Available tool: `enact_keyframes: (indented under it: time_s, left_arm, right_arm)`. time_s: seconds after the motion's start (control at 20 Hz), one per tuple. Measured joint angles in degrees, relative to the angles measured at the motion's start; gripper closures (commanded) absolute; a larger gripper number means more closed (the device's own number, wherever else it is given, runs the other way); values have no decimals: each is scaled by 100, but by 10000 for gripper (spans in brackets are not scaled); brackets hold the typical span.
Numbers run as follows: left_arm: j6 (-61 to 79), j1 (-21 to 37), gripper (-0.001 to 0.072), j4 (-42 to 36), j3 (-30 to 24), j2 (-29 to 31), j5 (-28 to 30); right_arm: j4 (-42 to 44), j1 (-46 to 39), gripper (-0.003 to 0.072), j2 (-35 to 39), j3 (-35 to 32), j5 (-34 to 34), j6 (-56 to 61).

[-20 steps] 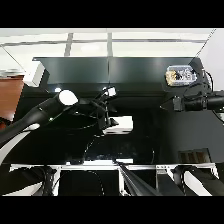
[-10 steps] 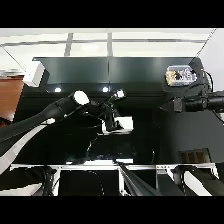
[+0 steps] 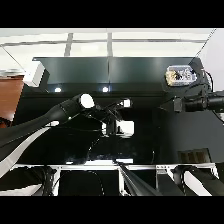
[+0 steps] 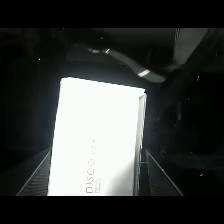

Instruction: Fold the box and place the chain.

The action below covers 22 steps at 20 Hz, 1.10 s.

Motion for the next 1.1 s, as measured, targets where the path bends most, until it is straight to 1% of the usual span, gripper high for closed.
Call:
enact_keyframes:
  time_s: [0.55, 0.65, 0.85, 1.0, 1.1]
  left_arm:
    - [339, -59, -2, 133, 20, -116, 101]
    - [356, -111, -2, 221, 20, -138, 236]
    - [286, -269, 6, 337, 20, -197, 741]
    - [219, -420, 7, 400, 20, -282, 949]
    - [170, -498, 42, 533, 22, -321, 988]
  right_arm:
    - [-2, 0, 670, 0, 0, -94, -2]
    - [-11, 0, 671, 0, 0, -105, -2]
    - [-39, -2, 671, 0, -2, -109, -2]
    - [-68, 0, 671, 0, -4, -114, -4]
    - [-79, 0, 670, 0, -11, -133, -4]
